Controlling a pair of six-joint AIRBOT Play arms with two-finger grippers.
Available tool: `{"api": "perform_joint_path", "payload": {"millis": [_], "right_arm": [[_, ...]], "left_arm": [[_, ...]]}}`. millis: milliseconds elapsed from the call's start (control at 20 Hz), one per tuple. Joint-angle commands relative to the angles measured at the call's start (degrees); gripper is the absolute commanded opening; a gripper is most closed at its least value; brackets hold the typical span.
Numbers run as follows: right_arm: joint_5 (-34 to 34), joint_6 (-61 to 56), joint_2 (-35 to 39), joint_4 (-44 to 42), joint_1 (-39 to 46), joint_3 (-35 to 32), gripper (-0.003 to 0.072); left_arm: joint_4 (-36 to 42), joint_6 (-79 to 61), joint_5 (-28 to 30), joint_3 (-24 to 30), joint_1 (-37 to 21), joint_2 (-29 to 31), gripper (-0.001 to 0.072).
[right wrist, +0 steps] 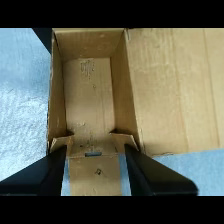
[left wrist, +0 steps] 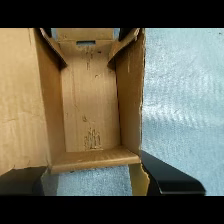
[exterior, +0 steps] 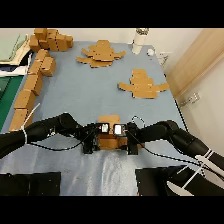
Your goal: Fold the box.
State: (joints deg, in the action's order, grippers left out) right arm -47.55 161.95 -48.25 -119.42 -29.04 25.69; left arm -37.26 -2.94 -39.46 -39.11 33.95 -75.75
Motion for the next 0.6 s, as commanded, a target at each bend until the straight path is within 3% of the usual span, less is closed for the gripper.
{"api": "perform_joint_path", "payload": {"millis": [0, 150, 250, 300, 400, 450, 550], "right_arm": [[0.5, 0.1, 0.0, -0.9, -0.2, 0.1, 0.0599], [-0.1, -2.2, 0.1, 1.4, -0.1, 0.1, 0.0568], [-3.0, -11.8, 0.8, 10.0, -0.1, 0.4, 0.0567], [-5.0, -20.2, 1.3, 16.3, -0.1, 0.8, 0.0529], [-11.1, -38.5, 2.5, 28.8, -0.1, 2.6, 0.0145], [-13.8, -48.3, 3.1, 34.8, -0.1, 3.8, 0.0053], [-16.5, -63.7, 4.3, 45.1, -0.1, 5.7, 0.0027]], "left_arm": [[0.0, 0.0, 0.0, 0.0, 0.0, 0.0, 0.0292], [0.0, 0.0, 0.0, 0.0, 0.0, 0.0, 0.0291], [0.0, 0.0, 0.0, 0.0, 0.0, 0.0, 0.0291], [0.0, 0.0, 0.0, 0.0, 0.0, 0.0, 0.0291], [0.0, 0.0, 0.0, 0.0, 0.0, 0.0, 0.0291], [0.0, 0.0, 0.0, 0.0, 0.0, 0.0, 0.0291], [0.0, 0.0, 0.0, 0.0, 0.0, 0.0, 0.0291]]}}
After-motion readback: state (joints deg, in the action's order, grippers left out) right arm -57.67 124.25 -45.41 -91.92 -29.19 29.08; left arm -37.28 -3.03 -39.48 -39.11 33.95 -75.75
